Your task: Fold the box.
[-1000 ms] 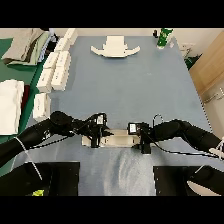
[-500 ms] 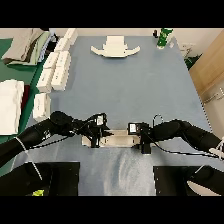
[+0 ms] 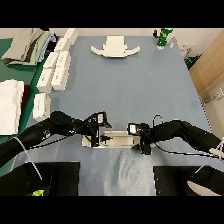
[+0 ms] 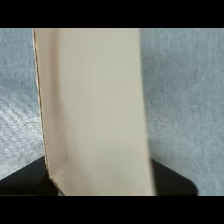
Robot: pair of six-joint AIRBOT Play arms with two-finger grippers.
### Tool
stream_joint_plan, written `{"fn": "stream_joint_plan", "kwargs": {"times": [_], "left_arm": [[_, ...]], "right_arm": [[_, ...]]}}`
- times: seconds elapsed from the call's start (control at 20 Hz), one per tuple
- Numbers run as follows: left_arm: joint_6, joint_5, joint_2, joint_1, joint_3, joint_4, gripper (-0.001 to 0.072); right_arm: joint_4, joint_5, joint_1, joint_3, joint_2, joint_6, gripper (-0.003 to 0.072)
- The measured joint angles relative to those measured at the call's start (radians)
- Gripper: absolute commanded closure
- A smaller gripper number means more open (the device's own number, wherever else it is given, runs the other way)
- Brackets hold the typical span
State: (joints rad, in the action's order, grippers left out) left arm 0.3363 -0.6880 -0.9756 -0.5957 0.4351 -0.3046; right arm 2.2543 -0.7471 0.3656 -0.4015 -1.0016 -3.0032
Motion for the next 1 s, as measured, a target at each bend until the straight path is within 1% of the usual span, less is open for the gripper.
{"fn": "stream_joint_plan", "kwargs": {"times": [0.1, 0.15, 0.2, 0.25, 0.3, 0.45, 0.55, 0.6, 0.65, 0.75, 0.9, 1.0], "left_arm": [[-0.144, 0.023, 0.057, 0.014, 0.000, -0.078, 0.0205], [-0.243, 0.017, 0.093, 0.027, 0.000, -0.150, 0.0206], [-0.370, -0.002, 0.140, 0.046, 0.000, -0.225, 0.0260], [-0.496, -0.039, 0.185, 0.064, 0.001, -0.303, 0.0536], [-0.631, -0.095, 0.235, 0.084, 0.001, -0.376, 0.0692], [-0.985, -0.254, 0.353, 0.107, 0.000, -0.487, 0.0693], [-1.213, -0.304, 0.391, 0.084, -0.001, -0.481, 0.0693], [-1.308, -0.306, 0.395, 0.060, -0.002, -0.457, 0.0693], [-1.380, -0.295, 0.389, 0.031, -0.001, -0.428, 0.0693], [-1.490, -0.230, 0.342, -0.037, 0.002, -0.363, 0.0693], [-1.575, -0.088, 0.206, -0.118, 0.039, -0.280, 0.0693], [-1.600, 0.013, 0.114, -0.139, 0.084, -0.251, 0.0693]], "right_arm": [[0.000, 0.000, 0.000, 0.000, 0.000, 0.001, 0.0237], [0.000, 0.001, 0.000, 0.000, 0.000, 0.001, 0.0237], [0.000, 0.001, 0.000, 0.000, 0.000, 0.002, 0.0237], [0.000, 0.002, 0.000, 0.000, 0.000, 0.002, 0.0237], [0.000, 0.003, 0.000, 0.000, 0.000, 0.002, 0.0237], [0.000, 0.004, 0.000, 0.000, 0.000, 0.002, 0.0237], [0.001, 0.005, 0.000, 0.000, 0.000, 0.002, 0.0237], [0.001, 0.005, 0.000, 0.000, 0.000, 0.002, 0.0237], [0.001, 0.005, 0.000, 0.000, 0.000, 0.002, 0.0238], [0.001, 0.005, 0.000, 0.000, 0.000, 0.002, 0.0237], [0.001, 0.005, 0.000, 0.000, 0.000, 0.002, 0.0237], [0.001, 0.005, 0.000, 0.000, 0.000, 0.002, 0.0237]]}}
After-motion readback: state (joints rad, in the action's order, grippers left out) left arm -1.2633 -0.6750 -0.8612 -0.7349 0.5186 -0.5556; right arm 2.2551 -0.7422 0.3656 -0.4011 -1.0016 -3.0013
